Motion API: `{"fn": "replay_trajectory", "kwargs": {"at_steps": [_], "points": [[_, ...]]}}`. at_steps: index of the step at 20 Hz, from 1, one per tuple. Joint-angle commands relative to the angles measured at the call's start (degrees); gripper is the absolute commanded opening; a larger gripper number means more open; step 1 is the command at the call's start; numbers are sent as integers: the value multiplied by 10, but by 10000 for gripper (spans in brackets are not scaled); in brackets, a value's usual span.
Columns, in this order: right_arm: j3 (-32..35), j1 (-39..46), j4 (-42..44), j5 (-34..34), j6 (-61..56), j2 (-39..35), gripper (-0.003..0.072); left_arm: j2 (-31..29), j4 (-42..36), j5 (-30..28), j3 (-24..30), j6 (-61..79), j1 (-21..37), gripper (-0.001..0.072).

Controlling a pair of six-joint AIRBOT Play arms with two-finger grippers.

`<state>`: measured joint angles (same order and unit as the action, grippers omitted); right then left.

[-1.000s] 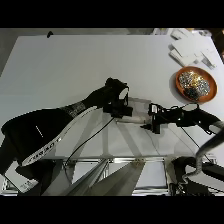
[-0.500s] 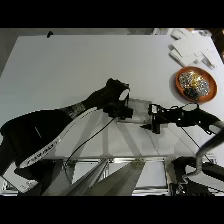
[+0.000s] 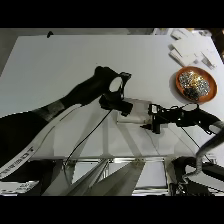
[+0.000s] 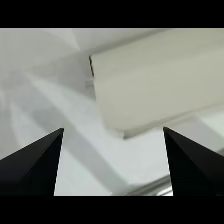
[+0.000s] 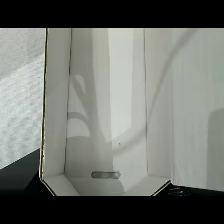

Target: Fold the box and place the chain.

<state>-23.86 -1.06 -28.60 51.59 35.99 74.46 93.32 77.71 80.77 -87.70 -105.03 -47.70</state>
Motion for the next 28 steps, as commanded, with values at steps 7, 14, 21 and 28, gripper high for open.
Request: {"fn": "replay_trajectory", "kwargs": {"at_steps": [7, 14, 21, 28], "points": [[0, 0, 1, 1, -1, 0, 339, -242, -172, -103, 184, 809, 158, 705], [0, 0, 0, 1, -1, 0, 339, -140, -436, -221, 411, 1346, 211, 711], [0, 0, 0, 0, -1, 0, 339, -14, -555, -304, 410, 1410, 186, 720], [0, 0, 0, 0, -1, 0, 339, -13, -581, -304, 409, 1412, 172, 720]]}}
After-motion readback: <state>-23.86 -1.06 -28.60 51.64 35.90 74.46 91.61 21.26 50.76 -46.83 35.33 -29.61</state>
